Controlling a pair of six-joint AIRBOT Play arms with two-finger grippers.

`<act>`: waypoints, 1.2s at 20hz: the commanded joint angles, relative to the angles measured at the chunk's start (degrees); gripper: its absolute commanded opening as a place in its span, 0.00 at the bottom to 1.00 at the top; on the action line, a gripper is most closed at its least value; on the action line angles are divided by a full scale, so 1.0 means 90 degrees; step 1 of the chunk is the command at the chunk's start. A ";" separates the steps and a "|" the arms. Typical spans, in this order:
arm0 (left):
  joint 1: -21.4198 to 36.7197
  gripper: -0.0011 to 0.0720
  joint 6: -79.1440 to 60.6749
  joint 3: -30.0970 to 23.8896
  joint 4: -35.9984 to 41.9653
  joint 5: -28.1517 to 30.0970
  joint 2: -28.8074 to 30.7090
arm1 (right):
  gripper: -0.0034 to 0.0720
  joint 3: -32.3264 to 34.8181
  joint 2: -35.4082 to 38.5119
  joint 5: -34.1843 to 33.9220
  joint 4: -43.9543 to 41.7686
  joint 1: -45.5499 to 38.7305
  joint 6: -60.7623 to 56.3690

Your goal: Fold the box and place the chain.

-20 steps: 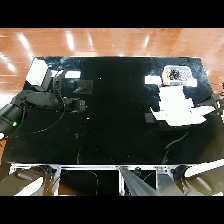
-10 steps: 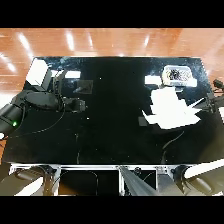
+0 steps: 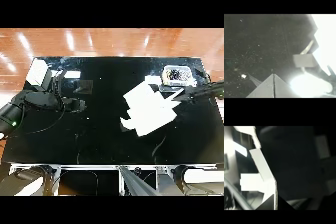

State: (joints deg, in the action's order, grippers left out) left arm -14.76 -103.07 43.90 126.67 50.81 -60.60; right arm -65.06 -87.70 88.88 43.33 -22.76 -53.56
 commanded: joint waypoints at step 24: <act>0.0522 0.88 -0.2883 -0.0034 0.2259 0.1307 -0.1846 | 0.09 0.5316 0.4398 -0.6067 -0.1780 0.4643 -0.0423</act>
State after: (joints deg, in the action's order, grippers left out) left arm -10.09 -118.10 40.21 141.01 55.37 -72.34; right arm -17.32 -48.18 33.54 25.89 18.76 -55.37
